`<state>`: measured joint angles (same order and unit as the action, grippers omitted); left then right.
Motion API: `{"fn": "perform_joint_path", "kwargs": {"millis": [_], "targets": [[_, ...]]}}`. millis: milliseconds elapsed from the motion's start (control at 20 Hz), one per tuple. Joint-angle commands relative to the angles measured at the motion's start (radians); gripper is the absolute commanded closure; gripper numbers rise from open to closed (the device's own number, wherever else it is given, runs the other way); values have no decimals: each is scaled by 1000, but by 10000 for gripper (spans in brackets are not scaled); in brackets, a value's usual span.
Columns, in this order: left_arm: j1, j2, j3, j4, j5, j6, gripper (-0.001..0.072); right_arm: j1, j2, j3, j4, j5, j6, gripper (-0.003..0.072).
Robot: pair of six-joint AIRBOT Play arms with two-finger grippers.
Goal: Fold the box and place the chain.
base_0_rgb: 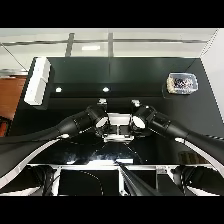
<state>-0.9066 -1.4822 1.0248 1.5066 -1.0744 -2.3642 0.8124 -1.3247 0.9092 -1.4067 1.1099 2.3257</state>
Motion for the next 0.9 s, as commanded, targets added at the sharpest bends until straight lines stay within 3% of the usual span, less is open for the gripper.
{"fn": "perform_joint_path", "kwargs": {"millis": [0,250,400,500,550,700,850], "targets": [[0,0,0,0,-6,0,684,-11,87,0,-35,30,-83,286],[0,0,0,0,-2,1,684,-125,363,0,-212,200,-180,285],[0,0,0,0,0,0,684,-262,468,0,-525,163,-191,286],[0,0,0,0,0,1,684,-412,447,-5,-696,23,-191,275],[0,0,0,0,0,1,684,-504,419,-5,-695,-64,-208,2],[0,0,0,0,-1,1,684,-777,261,12,-534,-249,-233,-24],[0,0,0,0,0,1,684,-921,63,143,-393,-231,-360,-24]]}}
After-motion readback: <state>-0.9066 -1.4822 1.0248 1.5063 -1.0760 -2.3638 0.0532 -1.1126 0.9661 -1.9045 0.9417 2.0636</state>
